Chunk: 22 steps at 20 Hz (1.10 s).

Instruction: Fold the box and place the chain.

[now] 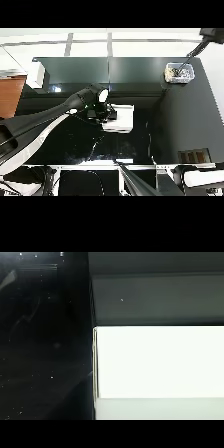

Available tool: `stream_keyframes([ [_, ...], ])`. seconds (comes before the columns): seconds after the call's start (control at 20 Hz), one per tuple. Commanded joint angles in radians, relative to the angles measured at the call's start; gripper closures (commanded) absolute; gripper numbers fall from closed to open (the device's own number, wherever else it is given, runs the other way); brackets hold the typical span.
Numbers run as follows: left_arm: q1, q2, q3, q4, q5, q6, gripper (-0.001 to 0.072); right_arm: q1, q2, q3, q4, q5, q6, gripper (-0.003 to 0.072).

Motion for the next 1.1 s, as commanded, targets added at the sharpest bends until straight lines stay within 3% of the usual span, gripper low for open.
stream_keyframes([
  [0.0, 0.001, 0.0, 0.001, 0.0, 0.002, 0.0, 0.0682, 0.023, 0.199, -0.048, 0.09, 0.071, -0.077, 0.067],
  [0.3, 0.001, 0.0, 0.001, 0.0, 0.001, 0.0, 0.0682, 0.101, 0.502, -0.164, 0.157, 0.113, -0.104, 0.067],
  [0.45, 0.001, 0.0, 0.001, 0.001, 0.002, 0.0, 0.0682, 0.128, 0.579, -0.165, 0.224, 0.205, -0.122, 0.067],
  [0.75, 0.001, 0.0, 0.001, 0.0, 0.001, 0.0, 0.0682, 0.134, 0.6, -0.22, 0.595, 0.425, -0.208, 0.0669],
  [0.9, 0.001, 0.0, 0.001, 0.0, 0.0, 0.0, 0.0682, 0.134, 0.6, -0.321, 0.793, 0.435, -0.227, 0.0669],
  [1.05, 0.001, 0.0, 0.001, 0.0, -0.002, 0.0, 0.0682, 0.134, 0.6, -0.422, 0.849, 0.431, -0.243, 0.0669],
])
